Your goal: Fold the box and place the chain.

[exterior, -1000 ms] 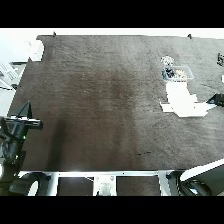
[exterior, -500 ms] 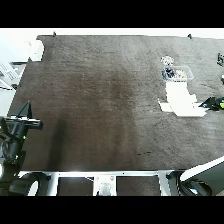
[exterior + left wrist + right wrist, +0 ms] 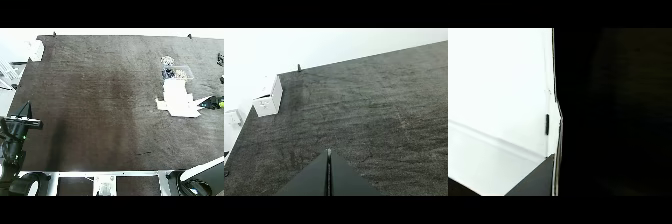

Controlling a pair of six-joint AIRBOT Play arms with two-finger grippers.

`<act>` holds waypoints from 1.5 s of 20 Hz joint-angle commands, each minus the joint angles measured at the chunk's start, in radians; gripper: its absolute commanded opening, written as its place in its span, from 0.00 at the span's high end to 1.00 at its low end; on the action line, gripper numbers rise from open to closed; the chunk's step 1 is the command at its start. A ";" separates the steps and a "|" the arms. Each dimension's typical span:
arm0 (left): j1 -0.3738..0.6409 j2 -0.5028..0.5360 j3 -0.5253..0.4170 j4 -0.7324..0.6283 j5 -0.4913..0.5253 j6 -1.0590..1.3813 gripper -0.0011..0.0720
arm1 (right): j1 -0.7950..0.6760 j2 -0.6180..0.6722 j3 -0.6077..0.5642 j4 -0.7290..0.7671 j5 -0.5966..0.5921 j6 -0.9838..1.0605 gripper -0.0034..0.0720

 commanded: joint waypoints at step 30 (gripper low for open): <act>0.000 0.000 0.000 0.000 0.000 0.000 0.96 | 0.794 0.426 -0.843 0.637 -0.720 0.009 0.94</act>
